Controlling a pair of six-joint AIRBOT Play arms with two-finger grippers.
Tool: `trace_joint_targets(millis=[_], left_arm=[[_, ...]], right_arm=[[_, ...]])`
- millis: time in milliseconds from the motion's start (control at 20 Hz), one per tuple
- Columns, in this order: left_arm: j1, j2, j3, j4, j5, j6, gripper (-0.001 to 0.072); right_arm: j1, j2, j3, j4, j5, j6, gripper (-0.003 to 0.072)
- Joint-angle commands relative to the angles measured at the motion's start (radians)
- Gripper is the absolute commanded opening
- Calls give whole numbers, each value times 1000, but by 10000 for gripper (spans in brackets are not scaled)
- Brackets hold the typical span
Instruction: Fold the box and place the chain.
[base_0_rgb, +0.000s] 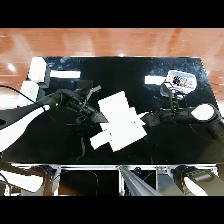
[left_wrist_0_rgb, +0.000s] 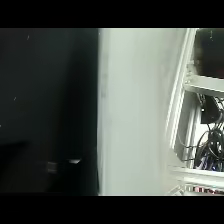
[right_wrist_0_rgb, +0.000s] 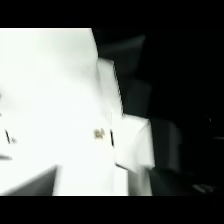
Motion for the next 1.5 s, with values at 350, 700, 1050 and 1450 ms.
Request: trace_joint_targets(millis=[350,700,1050,1450], left_arm=[[-80,157,189,532,4,13,17],[-197,377,-8,513,-264,96,17],[-246,402,-149,587,-466,96,20],[-245,371,-148,562,-493,87,23]], right_arm=[[-249,12,356,-316,451,-64,712],[-247,20,404,-182,489,-94,712],[-247,20,404,-184,448,-93,712],[-248,20,403,-76,291,-226,713]])
